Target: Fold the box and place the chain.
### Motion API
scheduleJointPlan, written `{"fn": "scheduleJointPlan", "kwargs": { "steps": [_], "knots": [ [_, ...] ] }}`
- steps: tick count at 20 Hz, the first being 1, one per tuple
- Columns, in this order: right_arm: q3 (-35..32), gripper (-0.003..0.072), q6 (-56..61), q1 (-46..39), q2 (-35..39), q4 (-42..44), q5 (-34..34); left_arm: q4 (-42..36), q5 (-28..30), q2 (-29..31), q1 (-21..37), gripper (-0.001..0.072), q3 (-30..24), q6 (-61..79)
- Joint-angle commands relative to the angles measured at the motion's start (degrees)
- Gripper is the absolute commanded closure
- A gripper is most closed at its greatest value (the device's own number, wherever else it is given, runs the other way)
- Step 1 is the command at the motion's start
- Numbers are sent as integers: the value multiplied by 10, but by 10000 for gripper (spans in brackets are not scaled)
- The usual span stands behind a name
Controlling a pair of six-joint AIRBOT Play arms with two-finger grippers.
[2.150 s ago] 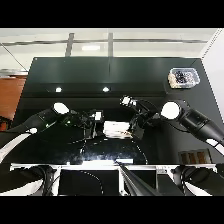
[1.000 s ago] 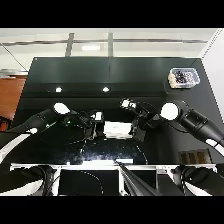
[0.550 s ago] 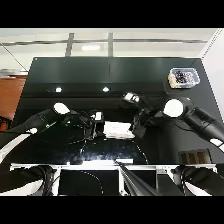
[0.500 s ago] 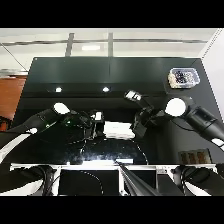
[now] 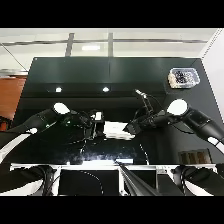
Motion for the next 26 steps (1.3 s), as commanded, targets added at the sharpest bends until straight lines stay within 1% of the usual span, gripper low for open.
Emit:
{"fn": "scheduleJointPlan", "kwargs": {
  "steps": [1,3,5,10,11,13,16,17,18,19,21,23,25,26],
  "knots": [
    [-7,662,-8,-1,-40,36,-9,0,0,0,0,356,0,0],
    [-7,662,-8,-1,-63,9,-20,0,0,0,0,355,0,0],
    [-7,662,-8,-1,-79,5,-32,0,0,0,0,355,0,0],
    [-7,654,-15,-1,-81,3,-32,0,0,0,0,355,0,0],
    [-3,653,-21,-2,-78,4,-20,0,0,0,0,355,0,0],
    [18,651,-30,-5,-60,4,24,0,-1,0,0,356,0,0],
    [59,643,-27,-37,-5,-9,89,0,-7,3,1,353,0,-1],
    [68,643,-21,-54,17,-10,99,0,-11,7,1,283,0,-6],
    [74,643,-18,-77,41,-10,103,0,-10,14,1,63,0,-23],
    [76,643,-18,-101,64,-10,103,5,-10,24,3,-7,0,-46],
    [76,643,-15,-156,106,-17,113,47,-11,53,13,-7,0,-119],
    [76,643,-5,-221,135,-51,144,106,-25,96,30,-7,0,-193],
    [76,643,-3,-275,142,-79,167,109,-37,138,40,-7,1,-237],
    [76,643,-3,-297,142,-86,169,106,-39,150,36,-6,7,-269]
  ]
}}
